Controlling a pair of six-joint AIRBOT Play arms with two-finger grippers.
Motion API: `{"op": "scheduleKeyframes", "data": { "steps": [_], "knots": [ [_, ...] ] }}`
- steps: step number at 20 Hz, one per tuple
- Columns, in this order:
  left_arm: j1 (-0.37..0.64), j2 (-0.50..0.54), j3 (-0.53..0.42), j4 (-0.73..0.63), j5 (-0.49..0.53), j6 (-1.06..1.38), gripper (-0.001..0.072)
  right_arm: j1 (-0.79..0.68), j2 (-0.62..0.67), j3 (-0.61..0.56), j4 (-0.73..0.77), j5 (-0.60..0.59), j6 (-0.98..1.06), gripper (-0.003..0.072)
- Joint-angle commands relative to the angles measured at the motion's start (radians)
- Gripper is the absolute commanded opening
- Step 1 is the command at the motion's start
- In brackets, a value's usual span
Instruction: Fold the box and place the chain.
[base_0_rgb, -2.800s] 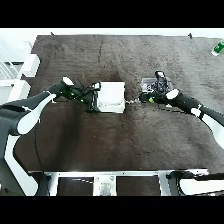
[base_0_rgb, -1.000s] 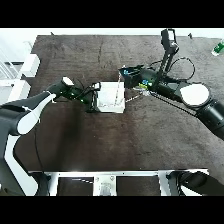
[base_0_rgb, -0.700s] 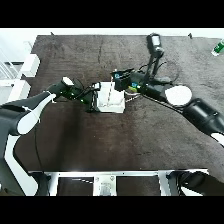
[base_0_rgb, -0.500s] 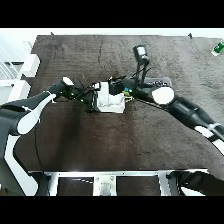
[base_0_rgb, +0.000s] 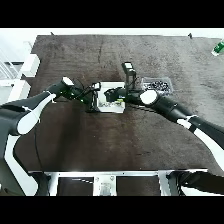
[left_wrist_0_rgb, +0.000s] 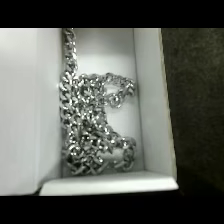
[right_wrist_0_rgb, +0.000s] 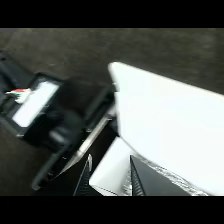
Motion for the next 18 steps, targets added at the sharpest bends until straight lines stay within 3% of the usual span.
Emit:
{"op": "scheduleKeyframes", "data": {
  "steps": [1, 5, 8, 13, 16, 18],
  "knots": [
    [0.0, 0.001, 0.0, 0.0, 0.0, 0.0, 0.047, -0.096, 0.071, -0.035, -0.046, 0.097, 0.001, 0.0308],
    [0.0, 0.001, 0.0, 0.0, 0.0, 0.001, 0.047, -0.298, 0.226, -0.202, -0.057, 0.095, 0.015, 0.0308],
    [0.0, 0.001, 0.0, 0.0, 0.0, 0.001, 0.047, -0.414, 0.239, -0.287, -0.057, 0.077, 0.031, 0.0306],
    [0.0, 0.001, 0.0, 0.0, 0.0, 0.001, 0.047, -0.431, 0.151, -0.342, -0.047, -0.106, 0.031, 0.0313],
    [0.0, 0.001, 0.0, 0.0, 0.001, 0.0, 0.0469, -0.407, 0.044, -0.32, 0.006, -0.143, 0.031, 0.0384],
    [0.0, 0.001, 0.0, 0.0, 0.001, 0.001, 0.047, -0.381, -0.024, -0.28, 0.026, -0.147, 0.032, 0.0385]
  ]
}}
